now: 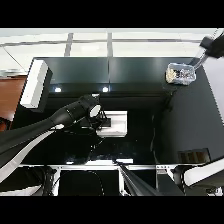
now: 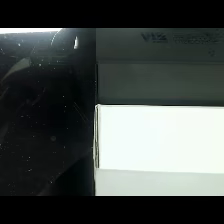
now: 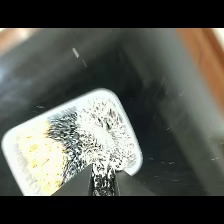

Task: Fold the box and place the chain.

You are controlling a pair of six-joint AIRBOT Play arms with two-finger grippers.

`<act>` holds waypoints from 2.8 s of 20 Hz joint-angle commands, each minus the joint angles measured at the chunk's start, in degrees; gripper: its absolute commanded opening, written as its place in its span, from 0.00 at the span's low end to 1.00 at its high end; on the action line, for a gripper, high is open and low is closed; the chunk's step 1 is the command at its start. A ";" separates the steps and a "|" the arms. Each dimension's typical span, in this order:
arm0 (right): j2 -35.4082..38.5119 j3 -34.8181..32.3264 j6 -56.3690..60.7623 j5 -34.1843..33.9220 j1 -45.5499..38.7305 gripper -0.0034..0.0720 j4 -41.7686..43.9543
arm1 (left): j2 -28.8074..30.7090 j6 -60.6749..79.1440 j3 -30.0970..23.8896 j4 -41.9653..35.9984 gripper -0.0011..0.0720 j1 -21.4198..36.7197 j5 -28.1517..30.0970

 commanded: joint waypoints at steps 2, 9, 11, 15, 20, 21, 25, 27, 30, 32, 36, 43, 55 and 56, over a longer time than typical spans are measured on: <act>16.15 -0.39 -10.05 2.32 0.52 0.06 4.20 | -0.02 0.00 0.00 0.02 0.05 0.04 0.15; 37.97 -8.35 -17.92 5.33 4.52 0.06 17.81 | -0.02 0.02 0.00 0.04 0.05 0.04 0.17; 40.98 -8.35 -19.23 6.12 6.08 0.06 20.61 | -0.02 0.00 0.00 0.04 0.05 0.04 0.17; 42.29 -8.70 -21.49 11.45 6.60 0.06 31.61 | -0.02 0.22 0.00 0.04 0.05 0.04 -0.04; 42.29 -11.06 -23.78 15.54 7.61 0.06 44.52 | -0.02 0.22 0.00 0.02 0.05 0.04 -0.09; 42.29 -12.17 -23.78 17.35 8.46 0.06 44.68 | -0.02 0.22 0.00 0.02 0.05 0.04 -0.07; 42.29 -21.81 -23.76 19.96 15.06 0.06 45.11 | -0.02 0.22 0.00 0.04 0.05 0.04 -0.04; 42.29 -28.92 -23.78 17.55 20.06 0.06 45.64 | -0.02 0.22 0.00 0.04 0.05 0.04 -0.04; 42.29 -40.11 -23.78 10.67 27.52 0.06 45.83 | -0.02 0.22 0.00 0.04 0.05 0.04 -0.04; 42.29 -47.39 -23.78 3.78 31.82 0.06 47.47 | -0.02 0.22 0.00 0.02 0.05 0.04 -0.04; 42.14 -57.86 -23.80 -9.73 37.99 0.06 53.44 | -0.02 0.22 0.00 0.04 0.05 0.04 -0.04; 41.79 -62.20 -23.74 -19.19 41.33 0.06 54.07 | -0.02 0.22 0.00 0.02 0.05 0.04 -0.07; 43.06 -62.18 -22.71 -11.04 31.54 0.06 49.72 | -0.02 0.22 0.00 0.02 0.05 0.04 -0.09; 43.36 -62.18 -22.71 -9.16 29.81 0.06 48.89 | -0.02 0.22 0.00 0.02 0.05 0.04 -0.09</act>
